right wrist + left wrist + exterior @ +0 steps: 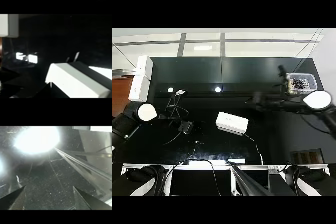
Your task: Fold the box and place the chain.
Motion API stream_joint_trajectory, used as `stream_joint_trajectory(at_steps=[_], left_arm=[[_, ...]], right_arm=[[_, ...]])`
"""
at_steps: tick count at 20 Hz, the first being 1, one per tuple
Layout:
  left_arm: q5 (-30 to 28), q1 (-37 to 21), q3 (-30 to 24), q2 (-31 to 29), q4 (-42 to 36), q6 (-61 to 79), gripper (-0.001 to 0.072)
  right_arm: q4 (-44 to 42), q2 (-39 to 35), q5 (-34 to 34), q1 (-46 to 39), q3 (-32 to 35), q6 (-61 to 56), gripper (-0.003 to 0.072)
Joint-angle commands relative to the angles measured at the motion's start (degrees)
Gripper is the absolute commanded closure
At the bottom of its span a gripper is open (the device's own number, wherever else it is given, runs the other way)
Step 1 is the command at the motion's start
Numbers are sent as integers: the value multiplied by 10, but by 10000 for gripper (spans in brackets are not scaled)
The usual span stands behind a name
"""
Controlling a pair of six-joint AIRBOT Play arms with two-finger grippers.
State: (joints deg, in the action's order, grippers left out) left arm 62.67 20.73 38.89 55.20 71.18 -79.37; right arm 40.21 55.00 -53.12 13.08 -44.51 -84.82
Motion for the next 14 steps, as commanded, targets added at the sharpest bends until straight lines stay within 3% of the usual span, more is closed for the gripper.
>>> stream_joint_trajectory(at_steps=[1, 6, 8, 10, 12, 14], left_arm=[[-21, 0, 14, 1, 9, 66, -8], [-31, -3, 120, 52, -1, 306, -7], [-30, -2, 170, 104, -63, 436, -6], [-22, 3, 209, 150, -178, 632, -6], [-14, 17, 222, 181, -257, 827, -6], [-35, 42, 223, 203, -246, 833, -9]], right_arm=[[69, -16, -71, -79, -4, 4, 663], [124, -16, -99, -95, -4, 4, 663], [136, -16, -99, -95, -4, 4, 663], [147, -16, -99, -95, -4, 4, 662], [155, -16, -100, -95, -4, 4, 663], [160, -16, -102, -95, -4, 4, 663]])
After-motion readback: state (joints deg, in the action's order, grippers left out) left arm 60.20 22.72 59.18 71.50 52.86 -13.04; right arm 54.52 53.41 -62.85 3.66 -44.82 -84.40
